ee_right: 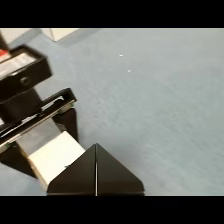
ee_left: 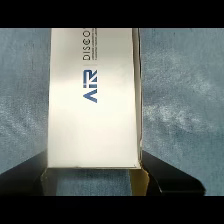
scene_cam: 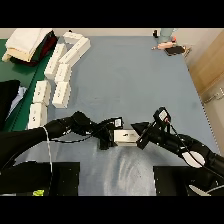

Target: Fold the box.

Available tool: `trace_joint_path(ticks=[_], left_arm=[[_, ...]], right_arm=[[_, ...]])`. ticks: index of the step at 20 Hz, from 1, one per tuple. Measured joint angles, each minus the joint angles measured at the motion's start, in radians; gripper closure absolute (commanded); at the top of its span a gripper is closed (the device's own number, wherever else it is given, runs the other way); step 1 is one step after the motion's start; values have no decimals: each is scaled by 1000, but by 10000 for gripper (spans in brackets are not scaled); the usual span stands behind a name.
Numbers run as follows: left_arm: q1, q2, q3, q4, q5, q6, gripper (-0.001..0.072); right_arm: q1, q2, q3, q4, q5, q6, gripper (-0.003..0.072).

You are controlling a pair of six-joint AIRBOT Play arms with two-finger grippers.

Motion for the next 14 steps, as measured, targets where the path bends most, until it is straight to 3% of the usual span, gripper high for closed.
trace_joint_path(ticks=[3,7,10,14], left_arm=[[0,0,0,1,0,2,181],[0,0,0,0,2,1,181],[0,0,0,0,0,1,181],[0,0,0,0,0,1,181]], right_arm=[[-135,-76,104,-103,148,43,682],[-284,-266,332,-325,421,229,682],[-343,-429,517,-465,665,418,682],[-367,-589,674,-541,885,630,681]])
